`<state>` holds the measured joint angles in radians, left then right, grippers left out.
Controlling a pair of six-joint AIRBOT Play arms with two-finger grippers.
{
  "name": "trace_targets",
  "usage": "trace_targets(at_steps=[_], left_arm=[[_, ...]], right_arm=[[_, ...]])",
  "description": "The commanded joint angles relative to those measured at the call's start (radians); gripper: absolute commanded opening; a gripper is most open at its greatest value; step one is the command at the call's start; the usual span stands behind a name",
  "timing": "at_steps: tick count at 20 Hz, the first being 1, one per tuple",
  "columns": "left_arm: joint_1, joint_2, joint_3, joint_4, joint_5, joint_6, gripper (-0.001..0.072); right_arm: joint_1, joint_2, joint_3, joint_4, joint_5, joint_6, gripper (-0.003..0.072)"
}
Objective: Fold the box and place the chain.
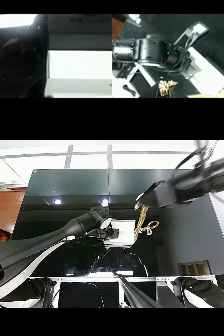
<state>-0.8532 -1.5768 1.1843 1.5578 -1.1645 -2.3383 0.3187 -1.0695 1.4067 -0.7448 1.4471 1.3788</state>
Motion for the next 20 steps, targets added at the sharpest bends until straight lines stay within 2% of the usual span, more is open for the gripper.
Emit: trace_targets(at_steps=[1, 6, 9, 13, 14, 16, 20], left_arm=[[0.000, 0.000, 0.000, 0.000, 0.000, 0.000, 0.0025], [0.000, 0.000, 0.000, 0.000, 0.000, 0.000, 0.0025], [0.000, 0.000, 0.000, 0.000, 0.001, 0.000, 0.0025], [0.000, 0.000, 0.000, 0.000, 0.001, 0.000, 0.0025], [0.000, 0.000, 0.000, 0.000, 0.001, 0.000, 0.0025], [0.000, 0.000, 0.000, 0.000, 0.000, 0.000, 0.0025], [0.000, 0.000, 0.000, 0.000, -0.002, 0.000, 0.0025]], right_arm=[[0.080, 0.000, -0.180, 0.029, -0.191, -0.003, 0.0018], [0.088, 0.000, -0.406, 0.029, -0.340, 0.008, 0.0018], [0.089, 0.000, -0.543, 0.031, -0.480, 0.063, 0.0018], [0.089, 0.000, -0.674, 0.035, -0.595, 0.106, 0.0018], [0.089, 0.000, -0.686, 0.034, -0.597, 0.106, 0.0024], [0.067, 0.001, -0.679, 0.034, -0.550, 0.102, 0.0323], [-0.150, 0.069, -0.642, 0.009, -0.275, -0.045, 0.0318]])
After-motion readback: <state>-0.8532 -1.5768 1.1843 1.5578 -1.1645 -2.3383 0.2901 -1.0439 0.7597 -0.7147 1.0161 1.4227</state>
